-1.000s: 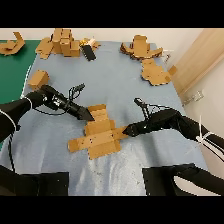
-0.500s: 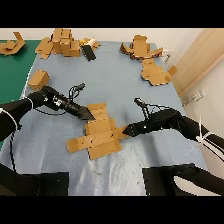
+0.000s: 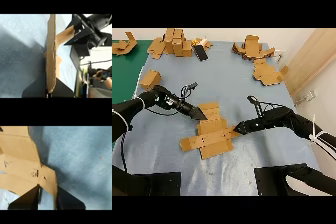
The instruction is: Fold the box.
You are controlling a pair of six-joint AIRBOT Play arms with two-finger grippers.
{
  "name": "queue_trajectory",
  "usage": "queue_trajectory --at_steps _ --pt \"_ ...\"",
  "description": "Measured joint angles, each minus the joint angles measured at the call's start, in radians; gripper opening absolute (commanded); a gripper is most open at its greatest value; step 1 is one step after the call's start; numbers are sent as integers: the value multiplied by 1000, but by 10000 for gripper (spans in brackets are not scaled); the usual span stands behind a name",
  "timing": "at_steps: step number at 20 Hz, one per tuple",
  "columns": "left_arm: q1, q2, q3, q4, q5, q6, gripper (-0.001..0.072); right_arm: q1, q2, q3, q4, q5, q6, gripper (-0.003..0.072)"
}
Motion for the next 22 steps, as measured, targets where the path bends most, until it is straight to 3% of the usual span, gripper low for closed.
queue_trajectory --at_steps 6,7,8,15,22 --pt "-82 113 -24 0 113 139 10 -125 67 125 -30 -50 112 271" --pt "-102 126 -33 0 139 173 10 -140 85 140 -34 -56 127 195" --pt "-123 136 -43 -1 166 210 10 -150 102 151 -34 -63 138 9" --pt "-201 159 -78 1 272 374 10 -129 162 166 -34 -164 213 4" --pt "-252 189 -84 -4 303 448 9 3 168 99 -39 -102 238 4"
